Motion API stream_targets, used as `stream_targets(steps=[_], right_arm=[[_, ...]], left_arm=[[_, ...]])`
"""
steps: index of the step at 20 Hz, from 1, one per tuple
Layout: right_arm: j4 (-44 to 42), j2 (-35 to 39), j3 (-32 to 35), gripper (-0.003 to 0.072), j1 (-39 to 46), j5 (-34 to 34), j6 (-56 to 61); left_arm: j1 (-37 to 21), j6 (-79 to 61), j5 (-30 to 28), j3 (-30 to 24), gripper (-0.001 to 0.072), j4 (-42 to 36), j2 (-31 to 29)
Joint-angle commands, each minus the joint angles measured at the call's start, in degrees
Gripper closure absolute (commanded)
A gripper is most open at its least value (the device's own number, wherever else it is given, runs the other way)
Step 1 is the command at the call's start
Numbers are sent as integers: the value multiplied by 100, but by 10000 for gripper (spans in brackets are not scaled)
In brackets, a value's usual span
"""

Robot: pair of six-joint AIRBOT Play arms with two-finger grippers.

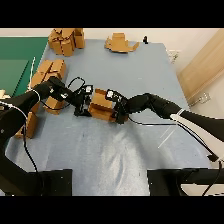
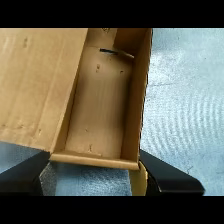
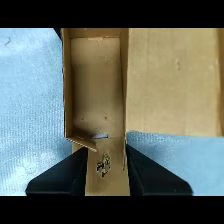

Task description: Fold the box.

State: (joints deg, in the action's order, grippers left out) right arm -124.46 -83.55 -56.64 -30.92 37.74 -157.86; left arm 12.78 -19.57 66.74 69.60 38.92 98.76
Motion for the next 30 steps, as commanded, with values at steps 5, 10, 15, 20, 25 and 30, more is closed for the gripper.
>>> stream_targets(steps=[5, 10, 15, 20, 25, 30], right_arm=[[501, 20, 4, 343, -13, 240, 710], [640, 72, -76, 344, -13, 221, 743], [597, 83, -234, 344, -15, 236, 778], [468, 76, -232, 516, -22, 520, 804], [201, 70, -232, 525, -24, 531, 804], [31, 31, -232, 671, -22, 485, 848]], left_arm=[[0, 11, -26, 2, 187, -17, 4], [0, 11, -24, 2, 187, -17, 2], [0, 11, -26, 2, 187, -17, 2], [0, 11, -28, 2, 187, -17, 2], [0, 11, -28, 2, 187, -17, 2], [2, 11, -28, 2, 187, -17, 2]])
